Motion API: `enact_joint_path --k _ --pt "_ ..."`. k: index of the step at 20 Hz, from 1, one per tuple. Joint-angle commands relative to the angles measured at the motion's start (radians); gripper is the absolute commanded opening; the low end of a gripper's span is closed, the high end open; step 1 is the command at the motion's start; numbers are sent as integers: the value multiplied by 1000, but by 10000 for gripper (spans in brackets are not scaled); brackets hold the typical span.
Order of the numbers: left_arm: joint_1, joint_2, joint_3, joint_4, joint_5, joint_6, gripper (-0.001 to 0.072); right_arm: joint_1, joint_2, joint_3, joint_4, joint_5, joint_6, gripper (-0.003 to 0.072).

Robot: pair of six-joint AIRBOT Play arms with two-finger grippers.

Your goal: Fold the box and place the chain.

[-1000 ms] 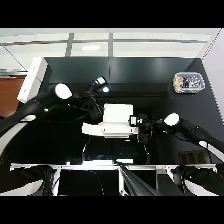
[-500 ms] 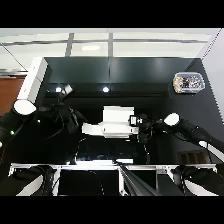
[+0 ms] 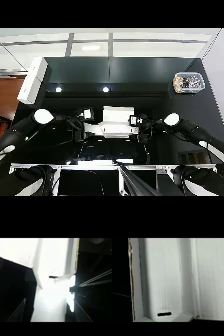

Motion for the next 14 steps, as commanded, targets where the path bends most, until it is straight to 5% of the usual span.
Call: enact_joint_path --k 1,5,6,10,14 --pt "-30 -110 87 12 -24 34 686 0 0 0 0 1 0 476" --pt "-40 -185 111 -42 -50 34 678 0 0 0 0 1 0 476" --pt "-45 -189 111 -42 -66 33 624 0 0 0 0 1 0 476" --pt "-51 -189 111 -42 -90 34 198 0 0 0 0 1 0 476" --pt "-58 -190 111 -51 -82 34 198 0 0 0 0 1 0 476"
